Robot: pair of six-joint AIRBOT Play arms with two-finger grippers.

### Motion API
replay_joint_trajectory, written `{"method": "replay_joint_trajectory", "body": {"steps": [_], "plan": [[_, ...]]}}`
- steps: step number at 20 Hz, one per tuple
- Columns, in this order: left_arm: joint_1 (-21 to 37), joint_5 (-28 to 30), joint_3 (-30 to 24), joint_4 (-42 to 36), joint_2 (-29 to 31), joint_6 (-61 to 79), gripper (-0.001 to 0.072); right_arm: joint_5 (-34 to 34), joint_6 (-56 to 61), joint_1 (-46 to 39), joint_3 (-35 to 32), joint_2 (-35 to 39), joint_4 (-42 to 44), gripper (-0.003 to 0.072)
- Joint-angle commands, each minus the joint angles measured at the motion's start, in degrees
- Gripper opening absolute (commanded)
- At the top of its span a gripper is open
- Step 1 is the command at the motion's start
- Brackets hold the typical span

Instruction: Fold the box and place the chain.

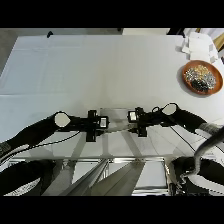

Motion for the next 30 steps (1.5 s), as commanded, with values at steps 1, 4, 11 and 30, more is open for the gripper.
{"method": "replay_joint_trajectory", "body": {"steps": [1, 4, 11, 30], "plan": [[0.0, -0.5, 0.0, 0.0, 0.1, -1.5, 0.0255, 0.0, 0.0, 0.0, 0.0, 0.0, 0.0, 0.0292], [0.0, -0.6, 0.0, 2.0, 1.8, -8.2, 0.0009, 0.0, 0.0, 0.0, 0.0, 0.0, 0.0, 0.0292], [0.9, -2.3, 0.0, 13.4, 12.1, -35.0, 0.0002, 0.0, 0.0, 0.0, 0.0, 0.0, 0.0, 0.0292], [19.6, -22.7, 0.0, 26.8, 7.0, -85.3, 0.0003, 0.0, 0.0, 0.0, 0.0, 0.0, 0.0, 0.0292]]}}
